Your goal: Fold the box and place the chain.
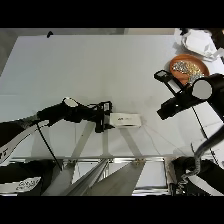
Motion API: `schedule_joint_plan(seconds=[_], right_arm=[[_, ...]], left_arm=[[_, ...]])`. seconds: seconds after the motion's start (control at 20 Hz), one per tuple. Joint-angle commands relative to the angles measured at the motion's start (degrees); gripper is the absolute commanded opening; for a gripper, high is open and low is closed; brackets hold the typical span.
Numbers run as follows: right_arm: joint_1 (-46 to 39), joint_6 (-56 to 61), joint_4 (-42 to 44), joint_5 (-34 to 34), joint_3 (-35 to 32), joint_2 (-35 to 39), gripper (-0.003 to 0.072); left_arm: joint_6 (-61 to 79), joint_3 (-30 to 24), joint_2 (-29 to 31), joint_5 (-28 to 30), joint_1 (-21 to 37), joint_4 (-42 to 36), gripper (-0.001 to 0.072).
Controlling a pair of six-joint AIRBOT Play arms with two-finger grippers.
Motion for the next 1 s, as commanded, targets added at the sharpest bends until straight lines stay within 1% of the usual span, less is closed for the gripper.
schedule_joint_plan(seconds=[0.0,0.15,0.25,0.4,0.5,0.6,0.7,0.85,0.95], right_arm=[[-0.04,1.25,0.42,-0.26,0.07,-0.09,0.0020],[-0.04,1.55,0.44,-0.31,0.07,-0.09,0.0020],[-0.04,1.53,0.39,-0.33,0.07,-0.09,0.0020],[-0.04,1.49,0.33,-0.37,0.07,-0.09,0.0021],[-0.04,1.46,0.20,-0.57,0.07,-0.09,0.0021],[-0.04,1.49,0.24,-0.92,0.07,-0.09,0.0020],[-0.04,1.49,0.28,-1.88,0.07,-0.09,0.0021],[-0.04,1.49,0.33,-3.04,0.09,-0.09,0.0021],[-0.04,1.49,0.44,-3.54,0.09,-0.09,0.0021]], left_arm=[[-0.11,0.02,1.99,3.28,0.22,0.20,0.0008],[-2.21,0.02,7.30,6.86,2.82,0.00,0.0005],[-6.56,0.00,11.82,9.94,6.75,0.20,0.0006],[-12.68,0.00,18.18,11.82,16.15,0.44,0.0004],[-17.27,0.00,21.92,11.91,24.11,2.08,0.0004],[-23.43,0.00,24.48,11.96,31.74,7.30,0.0004],[-31.82,0.00,25.35,11.87,38.91,16.37,0.0004],[-47.43,0.00,24.35,10.80,47.87,32.74,0.0004],[-54.51,0.00,23.15,9.29,52.41,40.87,0.0004]])
